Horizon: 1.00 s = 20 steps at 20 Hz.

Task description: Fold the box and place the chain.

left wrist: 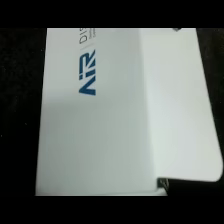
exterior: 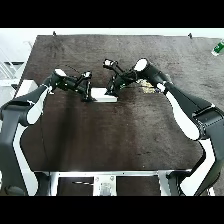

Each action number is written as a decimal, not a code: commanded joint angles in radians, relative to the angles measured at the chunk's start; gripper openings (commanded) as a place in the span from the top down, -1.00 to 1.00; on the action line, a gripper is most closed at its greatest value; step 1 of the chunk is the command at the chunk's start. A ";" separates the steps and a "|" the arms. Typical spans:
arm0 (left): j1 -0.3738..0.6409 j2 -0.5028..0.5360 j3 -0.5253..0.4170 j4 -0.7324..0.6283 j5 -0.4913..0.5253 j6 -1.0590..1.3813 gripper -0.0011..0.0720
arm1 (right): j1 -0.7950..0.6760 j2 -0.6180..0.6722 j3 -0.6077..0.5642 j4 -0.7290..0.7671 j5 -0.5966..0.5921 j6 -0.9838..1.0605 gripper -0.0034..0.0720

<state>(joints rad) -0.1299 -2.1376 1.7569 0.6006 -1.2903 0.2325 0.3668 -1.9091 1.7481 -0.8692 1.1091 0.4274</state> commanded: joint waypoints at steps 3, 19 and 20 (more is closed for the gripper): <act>0.001 0.001 0.001 0.000 0.000 0.000 -0.42 | 0.002 -0.002 0.003 -0.005 -0.040 -0.001 -0.13; 0.001 0.001 0.001 0.000 0.000 0.000 -0.43 | 0.005 -0.006 0.051 -0.029 -0.037 0.000 0.35; 0.001 0.001 0.001 0.000 0.000 0.000 -0.42 | 0.008 -0.007 0.050 -0.041 -0.037 0.000 0.35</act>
